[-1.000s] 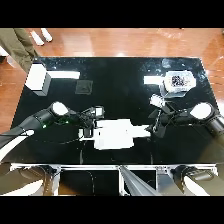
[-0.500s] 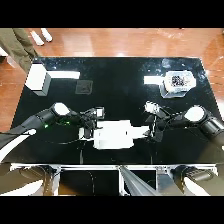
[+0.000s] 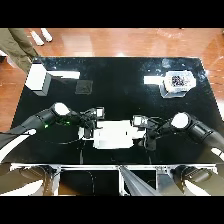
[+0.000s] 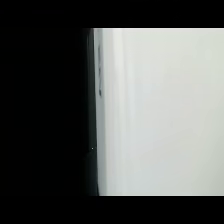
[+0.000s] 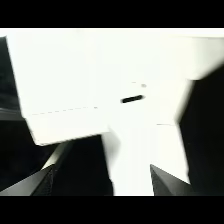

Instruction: Fold the box and place the chain.

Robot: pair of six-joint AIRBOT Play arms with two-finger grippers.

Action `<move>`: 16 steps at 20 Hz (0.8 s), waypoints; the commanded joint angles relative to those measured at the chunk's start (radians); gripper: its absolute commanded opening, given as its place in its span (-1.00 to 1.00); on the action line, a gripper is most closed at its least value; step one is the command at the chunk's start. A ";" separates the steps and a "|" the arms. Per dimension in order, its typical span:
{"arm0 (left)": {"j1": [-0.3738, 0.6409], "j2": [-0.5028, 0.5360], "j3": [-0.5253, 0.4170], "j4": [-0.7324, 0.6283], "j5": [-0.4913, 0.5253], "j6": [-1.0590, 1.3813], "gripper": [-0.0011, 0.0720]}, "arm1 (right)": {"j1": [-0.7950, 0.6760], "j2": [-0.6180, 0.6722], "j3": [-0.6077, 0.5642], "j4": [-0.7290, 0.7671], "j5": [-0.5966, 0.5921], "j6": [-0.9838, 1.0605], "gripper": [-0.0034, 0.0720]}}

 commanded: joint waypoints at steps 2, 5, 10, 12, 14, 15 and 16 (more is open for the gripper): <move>0.000 0.000 -0.001 0.000 0.001 0.000 -0.92 | 0.084 -0.004 -0.027 0.002 -0.051 -0.003 0.91; 0.000 0.000 -0.001 0.000 0.001 0.000 -0.92 | 0.136 -0.004 -0.027 0.012 -0.103 -0.003 0.91; 0.000 0.000 -0.001 0.000 0.001 0.000 -0.92 | 0.177 -0.004 -0.041 0.104 -0.166 -0.002 0.96; 0.000 0.000 -0.001 0.000 0.001 0.000 -0.92 | 0.178 -0.004 -0.041 0.121 -0.167 -0.003 0.96; 0.000 0.000 -0.001 0.000 0.001 0.000 -0.92 | 0.179 -0.004 -0.041 0.126 -0.175 -0.002 0.96; 0.000 0.000 -0.001 0.000 0.001 0.000 -0.92 | 0.179 -0.004 -0.041 0.137 -0.189 0.002 0.96; 0.000 0.000 -0.001 0.000 0.001 0.000 -0.92 | 0.179 -0.004 -0.041 0.151 -0.207 0.010 0.96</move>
